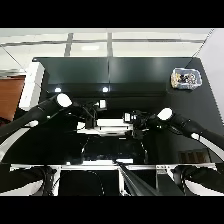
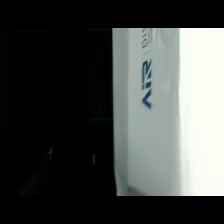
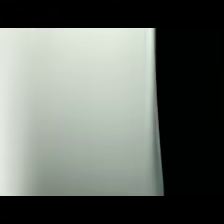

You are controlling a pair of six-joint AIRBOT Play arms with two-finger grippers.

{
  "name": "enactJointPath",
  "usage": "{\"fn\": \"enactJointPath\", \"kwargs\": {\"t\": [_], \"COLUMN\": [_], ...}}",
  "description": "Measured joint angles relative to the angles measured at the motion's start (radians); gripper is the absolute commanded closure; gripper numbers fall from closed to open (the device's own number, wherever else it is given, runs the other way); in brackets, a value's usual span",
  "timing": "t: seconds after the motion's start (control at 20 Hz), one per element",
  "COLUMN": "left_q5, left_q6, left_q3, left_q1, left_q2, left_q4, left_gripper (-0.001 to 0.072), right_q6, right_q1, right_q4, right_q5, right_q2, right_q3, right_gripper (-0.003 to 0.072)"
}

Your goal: Fold the box and place the chain.

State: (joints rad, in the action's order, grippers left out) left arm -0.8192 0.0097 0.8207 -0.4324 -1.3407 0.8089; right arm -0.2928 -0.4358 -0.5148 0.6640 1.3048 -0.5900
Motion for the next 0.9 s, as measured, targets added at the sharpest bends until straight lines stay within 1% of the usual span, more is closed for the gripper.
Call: {"fn": "enactJointPath", "kwargs": {"t": [0.1, 0.15, 0.2, 0.25, 0.3, 0.35, 0.4, 0.55, 0.6, 0.7, 0.8, 0.9], "left_q5": [-0.012, -0.039, -0.065, -0.094, -0.142, -0.193, -0.243, -0.379, -0.405, -0.409, -0.327, -0.200], "left_q6": [-0.040, -0.072, -0.112, -0.158, -0.216, -0.277, -0.345, -0.491, -0.523, -0.560, -0.564, -0.529], "left_q3": [0.002, 0.003, 0.003, 0.004, 0.005, 0.004, 0.004, -0.016, -0.032, -0.071, -0.113, -0.140], "left_q1": [0.019, 0.030, 0.040, 0.050, 0.058, 0.062, 0.065, 0.060, 0.051, 0.030, 0.015, 0.011], "left_q2": [0.057, 0.088, 0.119, 0.146, 0.171, 0.189, 0.203, 0.216, 0.215, 0.208, 0.201, 0.196], "left_q4": [0.020, 0.043, 0.074, 0.105, 0.137, 0.163, 0.183, 0.179, 0.140, 0.025, -0.134, -0.274], "left_gripper": [0.0005, 0.0006, 0.0028, 0.0091, 0.0276, 0.0525, 0.0684, 0.0684, 0.0684, 0.0684, 0.0684, 0.0684], "right_q6": [0.001, 0.001, 0.001, 0.001, 0.001, 0.001, 0.001, 0.001, 0.001, 0.001, 0.001, 0.002], "right_q1": [0.000, 0.000, 0.000, 0.000, 0.000, 0.000, 0.000, 0.000, 0.000, 0.000, 0.000, 0.000], "right_q4": [0.001, 0.001, 0.001, 0.002, 0.002, 0.002, 0.002, 0.002, 0.002, 0.002, 0.002, 0.002], "right_q5": [-0.001, -0.002, -0.002, -0.002, -0.003, -0.003, -0.003, -0.003, -0.003, -0.003, -0.003, -0.003], "right_q2": [0.000, 0.000, 0.000, 0.000, 0.000, 0.000, 0.000, 0.000, 0.000, 0.000, 0.000, 0.000], "right_q3": [0.000, 0.000, 0.000, 0.000, 0.000, 0.000, 0.000, 0.000, 0.000, 0.000, 0.000, 0.000], "right_gripper": [0.0258, 0.0360, 0.0497, 0.0496, 0.0495, 0.0495, 0.0496, 0.0496, 0.0496, 0.0496, 0.0496, 0.0496]}}
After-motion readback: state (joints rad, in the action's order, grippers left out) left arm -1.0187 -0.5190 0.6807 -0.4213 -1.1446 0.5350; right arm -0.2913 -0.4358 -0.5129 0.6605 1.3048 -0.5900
